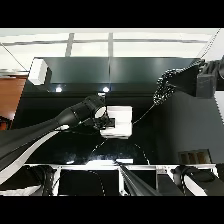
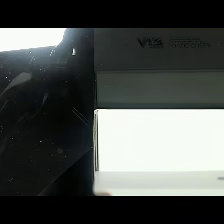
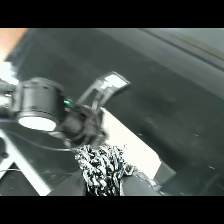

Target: Fold the box and place the chain.

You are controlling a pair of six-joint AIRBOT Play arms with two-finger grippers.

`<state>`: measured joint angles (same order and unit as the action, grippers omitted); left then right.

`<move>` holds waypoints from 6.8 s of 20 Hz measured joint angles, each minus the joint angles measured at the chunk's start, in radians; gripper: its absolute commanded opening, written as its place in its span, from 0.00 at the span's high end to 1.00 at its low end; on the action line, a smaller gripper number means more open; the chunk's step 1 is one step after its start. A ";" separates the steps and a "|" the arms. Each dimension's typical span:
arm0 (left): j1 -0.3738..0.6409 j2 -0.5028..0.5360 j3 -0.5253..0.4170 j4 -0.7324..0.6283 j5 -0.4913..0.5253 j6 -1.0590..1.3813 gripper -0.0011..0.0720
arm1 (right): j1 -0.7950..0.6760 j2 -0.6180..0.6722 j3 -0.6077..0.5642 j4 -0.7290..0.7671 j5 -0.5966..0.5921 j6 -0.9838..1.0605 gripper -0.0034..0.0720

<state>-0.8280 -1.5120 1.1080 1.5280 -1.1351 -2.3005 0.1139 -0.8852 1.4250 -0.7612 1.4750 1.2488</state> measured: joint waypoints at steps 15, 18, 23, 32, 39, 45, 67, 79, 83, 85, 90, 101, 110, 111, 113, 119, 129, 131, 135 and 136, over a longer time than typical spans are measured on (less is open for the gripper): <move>0.000 0.000 0.000 0.000 0.000 0.000 0.95 | 0.020 -0.006 -0.012 0.284 -0.157 -0.005 0.94; 0.000 0.000 0.000 0.000 0.000 0.000 0.95 | 0.055 -0.010 -0.060 0.283 -0.172 -0.006 0.94; 0.000 0.000 0.000 0.000 0.000 0.000 0.95 | 0.152 -0.011 -0.289 0.214 -0.253 0.001 0.94; 0.000 0.000 0.000 0.000 0.000 0.000 0.95 | 0.270 -0.049 -0.630 0.177 -0.459 0.007 0.94; 0.000 0.000 0.000 0.000 0.000 0.000 0.95 | 0.331 -0.161 -0.674 0.136 -0.539 0.010 0.78; 0.000 0.000 0.000 0.000 0.001 0.000 0.95 | 0.319 -0.179 -0.672 0.098 -0.516 0.029 0.59; -0.021 0.115 0.060 0.072 -0.007 0.050 0.27 | -0.031 0.160 -0.549 -0.132 -0.176 0.026 0.59; 0.332 0.654 -0.543 -0.221 0.273 0.631 0.11 | -0.031 0.164 -0.549 -0.200 -0.214 0.026 0.59; 0.407 0.649 -0.671 -0.620 0.317 1.245 0.00 | -0.031 0.164 -0.549 -0.201 -0.242 0.027 0.59; 0.418 0.626 -0.694 -0.714 0.332 1.514 0.00 | -0.031 0.164 -0.549 -0.201 -0.250 0.031 0.59; 0.428 0.549 -0.669 -0.772 0.359 2.023 0.00 | -0.031 0.164 -0.549 -0.201 -0.259 0.045 0.59; 0.430 0.152 -0.383 -0.797 0.225 2.354 0.00 | -0.025 0.164 -0.549 -0.199 -0.211 0.053 0.59; 0.402 0.104 -0.344 -0.866 0.230 2.419 0.00 | -0.025 0.164 -0.549 -0.197 -0.217 0.060 0.59; 0.402 0.101 -0.344 -0.883 0.232 2.422 0.00 | -0.025 0.164 -0.549 -0.197 -0.218 0.060 0.59; 0.398 0.099 -0.344 -0.901 0.234 2.426 0.01 | -0.025 0.164 -0.549 -0.197 -0.220 0.060 0.59; 0.381 0.095 -0.343 -0.911 0.235 2.430 0.02 | -0.025 0.164 -0.549 -0.199 -0.232 0.060 0.59; 0.354 0.090 -0.343 -0.844 0.255 2.432 0.12 | -0.025 0.163 -0.549 -0.200 -0.259 0.060 0.59; 0.341 0.090 -0.343 -0.840 0.262 2.432 0.28 | -0.025 0.163 -0.549 -0.201 -0.267 0.060 0.59; 0.326 0.089 -0.343 -0.835 0.270 2.429 0.46 | -0.025 0.162 -0.550 -0.205 -0.278 0.060 0.59; 0.324 0.089 -0.343 -0.834 0.272 2.429 0.45 | -0.025 0.160 -0.554 -0.208 -0.282 0.060 0.59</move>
<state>-0.5037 -1.4227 0.7654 0.6941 -0.8631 0.1284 0.0887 -0.7254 0.8715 -0.9691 1.1927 1.3090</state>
